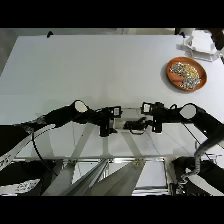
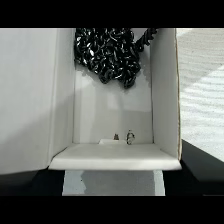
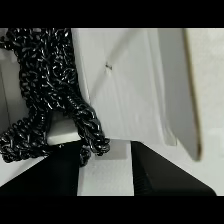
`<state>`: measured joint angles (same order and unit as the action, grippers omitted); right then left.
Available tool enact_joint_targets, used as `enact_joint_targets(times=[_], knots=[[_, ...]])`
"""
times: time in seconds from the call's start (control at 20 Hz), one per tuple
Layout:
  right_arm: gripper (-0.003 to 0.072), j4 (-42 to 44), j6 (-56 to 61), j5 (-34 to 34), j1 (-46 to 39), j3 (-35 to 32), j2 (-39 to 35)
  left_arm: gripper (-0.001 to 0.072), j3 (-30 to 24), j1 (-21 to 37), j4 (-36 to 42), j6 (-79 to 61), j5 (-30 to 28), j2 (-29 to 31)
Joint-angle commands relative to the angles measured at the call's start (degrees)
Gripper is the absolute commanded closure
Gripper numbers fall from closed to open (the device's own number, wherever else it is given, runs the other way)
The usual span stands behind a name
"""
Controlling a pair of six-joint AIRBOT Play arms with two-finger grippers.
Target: Fold the box and place the chain.
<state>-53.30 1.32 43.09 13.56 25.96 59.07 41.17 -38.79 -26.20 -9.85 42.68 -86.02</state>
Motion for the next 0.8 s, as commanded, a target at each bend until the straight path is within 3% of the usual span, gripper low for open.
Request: enact_joint_targets(times=[0.0,0.1,0.2,0.3,0.75], knots=[[0.0411,1.49,-0.33,-0.24,0.37,-0.02,0.48,0.0275,0.02,0.00,0.00,0.00,0.00,0.02],[0.0515,1.44,-0.33,-0.26,0.37,-0.02,0.48,0.0275,0.02,0.00,0.00,0.00,0.00,0.02],[0.0534,1.42,-0.28,-0.24,0.37,-0.02,0.48,0.0275,0.02,0.00,0.00,0.00,-0.02,0.02],[0.0652,0.42,0.35,-0.04,0.35,-0.02,0.48,0.0275,0.02,0.00,0.00,0.00,0.00,0.02],[0.0664,-7.98,4.94,2.89,0.28,-0.02,-3.37,0.0275,0.02,0.00,0.00,0.00,0.00,0.02]])
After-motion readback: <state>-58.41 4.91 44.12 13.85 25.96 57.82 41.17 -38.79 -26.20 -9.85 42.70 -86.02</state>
